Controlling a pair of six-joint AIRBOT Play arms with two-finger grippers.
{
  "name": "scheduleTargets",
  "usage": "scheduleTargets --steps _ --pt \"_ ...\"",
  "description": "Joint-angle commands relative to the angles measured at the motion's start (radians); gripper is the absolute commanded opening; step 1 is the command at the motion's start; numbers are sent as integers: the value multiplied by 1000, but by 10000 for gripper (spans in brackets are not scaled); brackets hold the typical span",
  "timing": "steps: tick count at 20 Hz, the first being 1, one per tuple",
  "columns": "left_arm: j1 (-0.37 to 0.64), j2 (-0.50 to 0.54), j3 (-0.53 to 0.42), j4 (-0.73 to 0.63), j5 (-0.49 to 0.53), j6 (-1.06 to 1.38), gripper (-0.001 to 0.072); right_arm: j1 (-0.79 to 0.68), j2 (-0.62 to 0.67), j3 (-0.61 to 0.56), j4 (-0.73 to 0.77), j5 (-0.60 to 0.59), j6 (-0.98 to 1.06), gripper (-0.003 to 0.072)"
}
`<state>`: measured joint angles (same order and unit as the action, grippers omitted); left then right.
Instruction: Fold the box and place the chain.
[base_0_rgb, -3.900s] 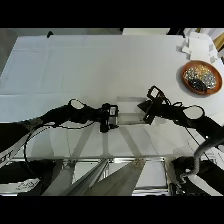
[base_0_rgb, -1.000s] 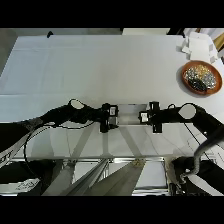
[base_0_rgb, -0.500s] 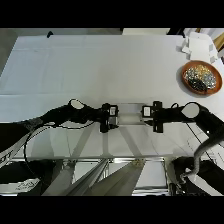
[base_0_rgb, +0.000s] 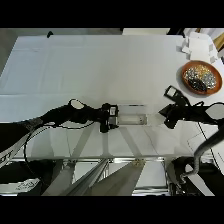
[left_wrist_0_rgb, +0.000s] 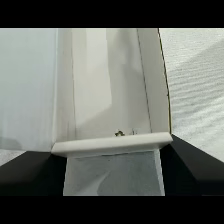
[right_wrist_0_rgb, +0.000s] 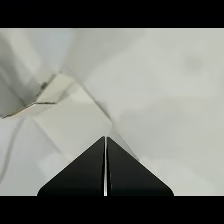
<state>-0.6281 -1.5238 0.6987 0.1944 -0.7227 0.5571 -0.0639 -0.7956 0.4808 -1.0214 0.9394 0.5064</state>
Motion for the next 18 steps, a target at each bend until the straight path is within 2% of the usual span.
scheduleTargets --steps 1,3,5,14,18 --pt "1 -1 1 0 0 0 73 -68 7 0 -111 -43 474 17" --pt "1 -1 1 0 0 0 73 -95 -20 0 -199 -31 616 17" --pt "1 0 1 0 0 0 73 -98 -53 -8 -201 -19 630 17" --pt "1 -1 1 0 0 0 73 26 -285 -22 -4 -21 610 16" --pt "1 -1 1 0 0 0 73 69 -301 -22 152 -34 532 16"
